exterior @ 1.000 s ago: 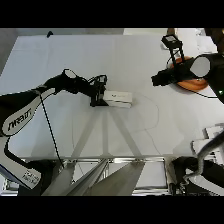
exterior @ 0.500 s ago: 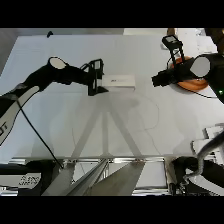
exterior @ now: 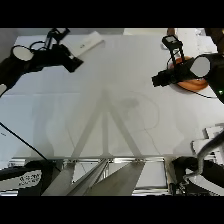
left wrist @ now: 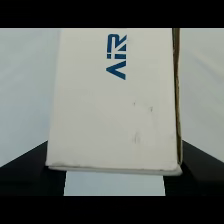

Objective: Fold the box and place the chain.

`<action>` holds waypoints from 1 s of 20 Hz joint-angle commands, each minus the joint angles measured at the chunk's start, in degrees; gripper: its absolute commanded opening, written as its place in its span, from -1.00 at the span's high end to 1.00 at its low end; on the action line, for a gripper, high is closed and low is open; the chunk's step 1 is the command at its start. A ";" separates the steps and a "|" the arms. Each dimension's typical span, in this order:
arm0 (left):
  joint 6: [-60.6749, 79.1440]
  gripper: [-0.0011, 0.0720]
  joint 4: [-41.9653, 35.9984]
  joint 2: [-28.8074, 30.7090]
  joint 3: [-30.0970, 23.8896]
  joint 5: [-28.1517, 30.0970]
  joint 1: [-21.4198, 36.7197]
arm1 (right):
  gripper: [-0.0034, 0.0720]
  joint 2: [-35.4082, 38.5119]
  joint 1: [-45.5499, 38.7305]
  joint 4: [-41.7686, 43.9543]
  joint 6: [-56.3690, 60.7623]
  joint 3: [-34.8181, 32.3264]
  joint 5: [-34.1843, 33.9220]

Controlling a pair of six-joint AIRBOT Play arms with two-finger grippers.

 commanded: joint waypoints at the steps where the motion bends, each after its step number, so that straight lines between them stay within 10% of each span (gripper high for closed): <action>1: -11.78 0.96 2.05 -0.15 0.00 7.28 8.76 | 0.88 0.04 -0.02 0.02 0.00 0.02 0.02; 20: -16.22 0.93 4.61 -21.27 0.00 15.61 16.90 | 0.88 0.04 -0.02 0.02 0.00 0.02 0.02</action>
